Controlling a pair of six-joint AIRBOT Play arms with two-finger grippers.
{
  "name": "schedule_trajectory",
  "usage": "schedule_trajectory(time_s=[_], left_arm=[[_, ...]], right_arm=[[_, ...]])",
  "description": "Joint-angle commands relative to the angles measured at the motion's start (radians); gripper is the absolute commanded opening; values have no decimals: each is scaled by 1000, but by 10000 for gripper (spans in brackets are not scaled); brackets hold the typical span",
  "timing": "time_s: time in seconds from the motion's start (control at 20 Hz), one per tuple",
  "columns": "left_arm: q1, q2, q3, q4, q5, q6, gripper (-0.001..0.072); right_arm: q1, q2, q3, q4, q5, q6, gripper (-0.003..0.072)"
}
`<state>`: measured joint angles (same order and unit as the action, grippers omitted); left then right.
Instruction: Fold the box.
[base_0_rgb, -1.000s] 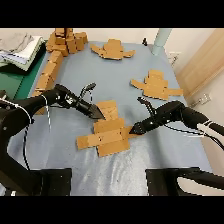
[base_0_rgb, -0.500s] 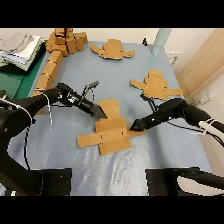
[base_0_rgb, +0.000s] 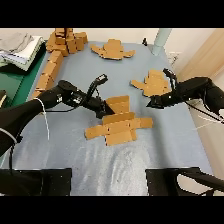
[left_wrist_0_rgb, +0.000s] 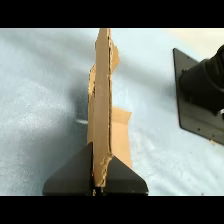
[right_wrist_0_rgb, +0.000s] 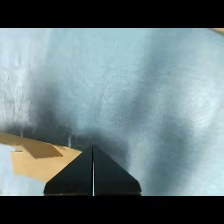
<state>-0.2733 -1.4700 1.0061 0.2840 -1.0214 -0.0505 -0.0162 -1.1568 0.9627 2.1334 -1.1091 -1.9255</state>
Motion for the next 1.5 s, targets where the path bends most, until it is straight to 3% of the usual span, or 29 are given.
schedule_trajectory(time_s=[0.0,0.25,1.3,1.45], left_arm=[[-23,5,-47,-14,43,164,13],[-26,-69,-47,-16,31,168,13],[-20,-70,-45,84,42,118,14],[-18,-70,-13,83,-20,102,14]], right_arm=[[21,-3,17,-5,66,26,5],[45,-3,17,31,139,34,6],[75,-16,17,19,131,42,5],[75,-37,17,21,129,42,5]])
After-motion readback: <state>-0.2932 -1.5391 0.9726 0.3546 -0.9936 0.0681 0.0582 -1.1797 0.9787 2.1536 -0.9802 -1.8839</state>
